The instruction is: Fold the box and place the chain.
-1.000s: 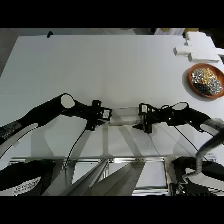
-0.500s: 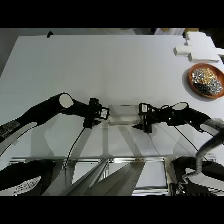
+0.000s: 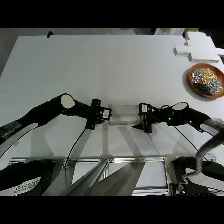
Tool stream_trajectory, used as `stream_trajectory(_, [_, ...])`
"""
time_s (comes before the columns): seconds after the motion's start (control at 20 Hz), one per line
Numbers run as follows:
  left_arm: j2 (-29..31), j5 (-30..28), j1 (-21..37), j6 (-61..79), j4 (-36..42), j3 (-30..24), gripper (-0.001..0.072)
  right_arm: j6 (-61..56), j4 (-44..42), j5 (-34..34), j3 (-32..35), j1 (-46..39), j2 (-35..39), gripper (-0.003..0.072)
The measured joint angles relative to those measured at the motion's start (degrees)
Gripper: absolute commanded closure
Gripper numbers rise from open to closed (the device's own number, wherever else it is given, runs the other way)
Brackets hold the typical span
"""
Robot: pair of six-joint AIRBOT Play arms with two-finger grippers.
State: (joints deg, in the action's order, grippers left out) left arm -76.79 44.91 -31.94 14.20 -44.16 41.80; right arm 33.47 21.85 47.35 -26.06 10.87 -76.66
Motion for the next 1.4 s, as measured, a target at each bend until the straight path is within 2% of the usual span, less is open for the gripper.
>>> stream_trajectory(0.2, [-0.6,1.0,-0.9,-0.2,1.2,0.0,0.0449,0.0,0.0,0.0,0.0,0.0,0.0,0.0288])
stream_trajectory(0.3, [-1.0,1.6,-1.4,-0.2,2.1,0.0,0.0594,0.0,0.0,0.0,0.0,0.0,0.0,0.0288])
stream_trajectory(0.35, [-1.1,1.7,-1.6,-0.2,2.5,0.0,0.0614,0.0,0.0,0.0,0.0,0.0,0.0,0.0288])
stream_trajectory(0.9, [-1.3,-1.4,-2.9,-0.3,5.7,0.0,0.0609,0.0,-0.1,-0.2,0.0,0.0,0.0,0.0288])
stream_trajectory(1.0, [-1.4,-2.5,-3.5,-0.3,6.7,0.0,0.0597,0.0,-0.1,-0.1,0.0,0.0,0.0,0.0288])
stream_trajectory(1.05, [-1.6,-3.2,-3.8,-0.3,7.1,0.0,0.0527,0.0,-0.1,-0.1,0.0,0.0,0.0,0.0288])
stream_trajectory(1.1, [-1.8,-3.6,-4.2,-0.3,7.7,0.0,0.0427,0.0,0.0,-0.1,0.0,0.0,0.0,0.0288])
stream_trajectory(1.2, [-2.5,-4.5,-4.8,-0.3,8.1,0.0,0.0295,0.0,0.0,-0.1,0.0,0.0,0.0,0.0288])
stream_trajectory(1.4, [-3.4,-5.3,-5.7,-0.7,8.5,0.0,0.0289,0.1,0.0,0.0,0.0,0.0,0.0,0.0288])
